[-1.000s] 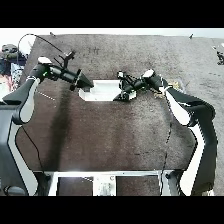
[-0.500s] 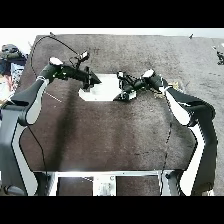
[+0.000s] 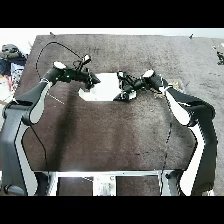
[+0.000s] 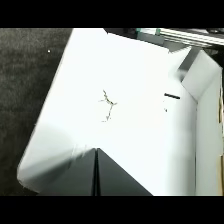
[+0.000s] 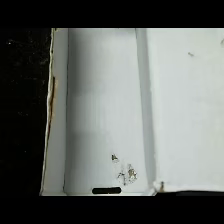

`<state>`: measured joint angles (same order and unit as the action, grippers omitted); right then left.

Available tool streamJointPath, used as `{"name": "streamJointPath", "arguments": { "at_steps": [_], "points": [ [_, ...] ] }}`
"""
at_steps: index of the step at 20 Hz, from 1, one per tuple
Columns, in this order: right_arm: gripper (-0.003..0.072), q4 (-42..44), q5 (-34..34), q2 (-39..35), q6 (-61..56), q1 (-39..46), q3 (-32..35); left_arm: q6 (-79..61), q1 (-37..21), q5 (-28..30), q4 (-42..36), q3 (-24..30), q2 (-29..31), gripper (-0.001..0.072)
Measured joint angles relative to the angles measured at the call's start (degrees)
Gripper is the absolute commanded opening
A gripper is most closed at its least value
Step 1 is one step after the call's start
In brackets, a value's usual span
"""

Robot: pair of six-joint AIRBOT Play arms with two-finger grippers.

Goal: Fold the box and place the chain.

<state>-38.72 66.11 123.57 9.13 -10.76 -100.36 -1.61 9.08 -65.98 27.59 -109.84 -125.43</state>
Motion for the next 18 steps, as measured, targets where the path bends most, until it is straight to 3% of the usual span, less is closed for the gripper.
{"name": "streamJointPath", "arguments": {
  "at_steps": [7, 11, 15, 17, 18],
  "points": [
    [0.0340, 0.0, 0.0, 0.0, 0.0, 0.0, 0.0, -0.1, -0.1, -0.2, 0.9, 0.0, -0.1, 0.0011],
    [0.0339, -0.1, 0.0, 0.0, 0.1, 0.0, 0.0, -1.3, -1.4, -0.6, 1.1, 0.0, 2.8, 0.0012],
    [0.0340, -0.1, 0.0, 0.0, 0.1, 0.0, 0.0, -1.8, -3.1, -5.9, 3.3, -0.5, 6.8, 0.0019],
    [0.0340, -0.1, 0.0, 0.0, 0.1, 0.0, 0.0, -2.0, -3.6, -10.8, 6.9, -0.6, 7.8, 0.0544],
    [0.0340, -0.1, 0.0, 0.0, 0.1, 0.0, 0.0, -2.4, -3.5, -13.2, 9.5, -0.5, 8.1, 0.0621]
  ]
}}
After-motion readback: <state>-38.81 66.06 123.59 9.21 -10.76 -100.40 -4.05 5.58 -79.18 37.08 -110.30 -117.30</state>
